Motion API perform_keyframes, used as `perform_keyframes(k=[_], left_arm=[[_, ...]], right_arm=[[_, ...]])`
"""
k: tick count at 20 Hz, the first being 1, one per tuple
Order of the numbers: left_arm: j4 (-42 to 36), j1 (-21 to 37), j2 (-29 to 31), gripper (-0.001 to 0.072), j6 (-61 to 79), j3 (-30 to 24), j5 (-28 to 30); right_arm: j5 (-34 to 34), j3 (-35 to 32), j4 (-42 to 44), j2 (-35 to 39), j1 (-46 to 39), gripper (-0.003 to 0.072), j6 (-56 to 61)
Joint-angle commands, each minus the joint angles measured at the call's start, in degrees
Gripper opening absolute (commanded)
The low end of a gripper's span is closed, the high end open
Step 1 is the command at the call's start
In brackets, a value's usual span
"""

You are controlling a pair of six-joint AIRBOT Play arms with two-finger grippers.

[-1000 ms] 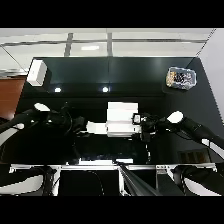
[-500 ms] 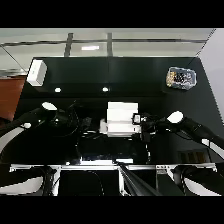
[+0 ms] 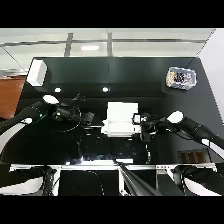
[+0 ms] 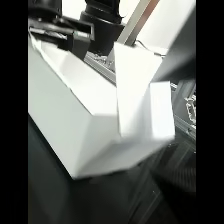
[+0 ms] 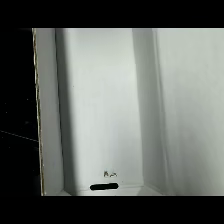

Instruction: Fold the box and place the chain.

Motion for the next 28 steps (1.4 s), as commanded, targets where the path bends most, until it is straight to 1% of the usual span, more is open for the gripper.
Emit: perform_keyframes(k=[1,4,5,6,12,17,19,24,28], left_arm=[[2.12,-2.86,-0.02,0.0484,-2.97,2.93,1.14],[9.81,-5.03,-0.02,0.0479,-10.78,5.7,3.08],[10.75,-5.49,-0.04,0.0418,-11.91,6.34,3.43],[10.73,-5.6,-0.04,0.0406,-12.04,6.71,3.74],[11.17,-8.46,-0.02,0.0406,-16.55,8.15,6.64],[15.15,-11.47,-0.02,0.0406,-21.46,8.94,9.38],[18.45,-12.59,-0.02,0.0406,-24.57,9.29,10.4],[21.49,-15.78,-0.04,0.0406,-27.87,10.29,13.55],[24.46,-16.98,-0.04,0.0406,-30.21,11.72,13.79]], right_arm=[[0.02,0.04,0.0,-0.04,0.02,0.0442,0.0],[0.0,0.04,0.0,-0.04,0.02,0.0443,0.0],[0.02,0.04,0.0,-0.04,0.02,0.0443,0.0],[0.0,0.04,0.0,-0.04,0.02,0.0443,0.0],[0.0,0.04,0.0,-0.04,0.02,0.0443,0.02],[0.0,0.04,0.0,-0.04,0.02,0.0443,0.0],[0.0,0.04,0.0,-0.04,0.02,0.0442,0.0],[0.0,0.04,0.0,-0.04,0.02,0.0442,0.02],[0.02,0.04,0.0,-0.04,0.02,0.0442,0.0]])
